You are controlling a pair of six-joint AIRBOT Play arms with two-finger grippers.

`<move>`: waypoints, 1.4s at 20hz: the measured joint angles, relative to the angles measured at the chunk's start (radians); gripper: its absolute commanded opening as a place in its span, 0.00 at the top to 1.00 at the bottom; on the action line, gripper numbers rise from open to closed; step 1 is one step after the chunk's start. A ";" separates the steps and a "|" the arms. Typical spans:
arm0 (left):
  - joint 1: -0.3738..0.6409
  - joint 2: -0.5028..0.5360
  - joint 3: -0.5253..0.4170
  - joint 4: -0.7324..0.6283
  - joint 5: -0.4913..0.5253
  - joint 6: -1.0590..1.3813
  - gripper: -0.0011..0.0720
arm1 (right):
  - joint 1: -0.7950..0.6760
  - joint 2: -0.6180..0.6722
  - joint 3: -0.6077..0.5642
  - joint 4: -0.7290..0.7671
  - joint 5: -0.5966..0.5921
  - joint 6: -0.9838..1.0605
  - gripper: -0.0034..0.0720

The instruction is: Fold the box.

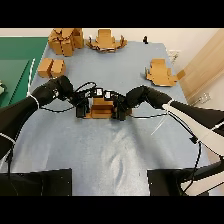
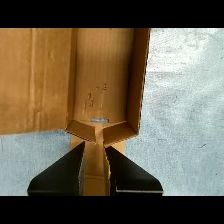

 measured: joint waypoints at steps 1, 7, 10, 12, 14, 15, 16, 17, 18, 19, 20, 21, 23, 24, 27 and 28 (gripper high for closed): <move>-0.002 0.000 0.000 -0.001 0.000 0.000 0.72 | 0.000 0.000 0.000 0.003 0.003 0.000 0.27; -0.003 0.000 0.017 0.032 -0.008 -0.015 0.72 | 0.001 0.000 0.001 0.008 0.006 0.006 0.27; -0.005 0.000 0.027 0.048 -0.017 -0.028 0.72 | 0.001 0.000 0.001 0.008 0.007 0.007 0.27; -0.005 0.000 0.030 0.053 -0.024 -0.032 0.72 | 0.001 0.000 0.001 0.008 0.006 0.006 0.27; -0.005 0.000 0.032 0.053 -0.034 -0.034 0.72 | 0.001 0.000 0.001 0.007 0.005 0.004 0.27; -0.005 0.000 0.032 0.052 -0.036 -0.033 0.72 | 0.001 0.000 0.001 0.006 0.005 0.003 0.27; -0.005 0.000 0.033 0.042 -0.037 -0.019 0.72 | 0.001 0.000 0.002 0.007 0.005 0.008 0.27; -0.007 0.000 0.034 0.019 -0.046 0.013 0.72 | 0.002 -0.001 0.003 0.011 0.018 0.018 0.27; -0.012 0.000 0.033 0.003 -0.063 0.024 0.72 | 0.003 -0.001 0.002 0.005 0.011 0.006 0.27; -0.010 -0.001 0.033 -0.013 -0.049 0.027 0.72 | 0.002 0.000 0.002 0.008 0.002 0.008 0.27; -0.005 0.000 0.034 -0.017 -0.040 0.035 0.72 | 0.002 -0.002 0.002 0.011 0.014 0.011 0.27; -0.005 -0.001 0.034 -0.016 -0.037 0.042 0.73 | 0.001 -0.001 0.002 0.009 0.013 0.010 0.27; 0.002 0.000 0.034 -0.023 -0.036 0.044 0.76 | 0.002 -0.001 0.002 0.008 0.008 0.008 0.27; 0.008 0.000 0.034 -0.024 -0.032 0.034 0.76 | 0.002 -0.001 0.002 0.008 0.008 0.008 0.27; 0.048 0.000 0.034 -0.029 -0.023 -0.006 0.76 | 0.002 -0.001 0.002 0.008 0.008 0.006 0.27; 0.066 0.000 0.034 -0.031 -0.023 -0.014 0.73 | 0.001 -0.001 0.002 0.008 0.006 0.006 0.27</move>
